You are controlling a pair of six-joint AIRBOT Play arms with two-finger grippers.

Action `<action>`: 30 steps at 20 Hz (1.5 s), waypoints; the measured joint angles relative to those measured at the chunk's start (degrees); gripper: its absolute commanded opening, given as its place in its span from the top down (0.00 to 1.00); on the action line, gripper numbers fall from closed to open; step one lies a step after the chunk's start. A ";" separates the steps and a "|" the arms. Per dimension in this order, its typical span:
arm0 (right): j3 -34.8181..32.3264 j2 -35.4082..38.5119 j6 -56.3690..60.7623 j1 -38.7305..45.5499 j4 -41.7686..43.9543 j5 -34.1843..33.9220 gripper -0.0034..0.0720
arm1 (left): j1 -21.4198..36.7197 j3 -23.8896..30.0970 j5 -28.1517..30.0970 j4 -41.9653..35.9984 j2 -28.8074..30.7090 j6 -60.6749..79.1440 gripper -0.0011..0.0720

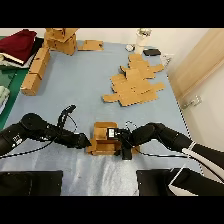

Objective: Fold the box.

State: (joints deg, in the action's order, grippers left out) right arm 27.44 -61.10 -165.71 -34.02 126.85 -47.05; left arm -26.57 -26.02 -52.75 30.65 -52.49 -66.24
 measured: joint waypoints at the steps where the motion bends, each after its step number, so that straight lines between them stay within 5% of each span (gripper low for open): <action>1: 0.00 0.02 0.02 0.00 -0.02 0.00 0.30 | -0.59 -0.02 0.17 -0.28 -0.17 -0.04 0.43; 3: 0.00 0.02 0.02 0.00 0.00 -0.02 0.30 | -2.10 -0.04 0.37 -0.76 -0.90 -0.26 0.12; 14: 0.00 0.00 0.02 0.00 0.00 -0.04 0.30 | -4.48 -0.15 8.33 -1.33 -3.87 -1.29 0.15; 16: 0.00 0.00 0.02 0.00 0.00 -0.04 0.30 | -5.29 -0.50 8.76 -0.26 -3.91 -2.62 0.30; 30: 0.00 0.00 0.00 0.00 0.00 0.00 0.30 | -20.31 -9.88 8.68 30.45 -4.68 -37.51 0.30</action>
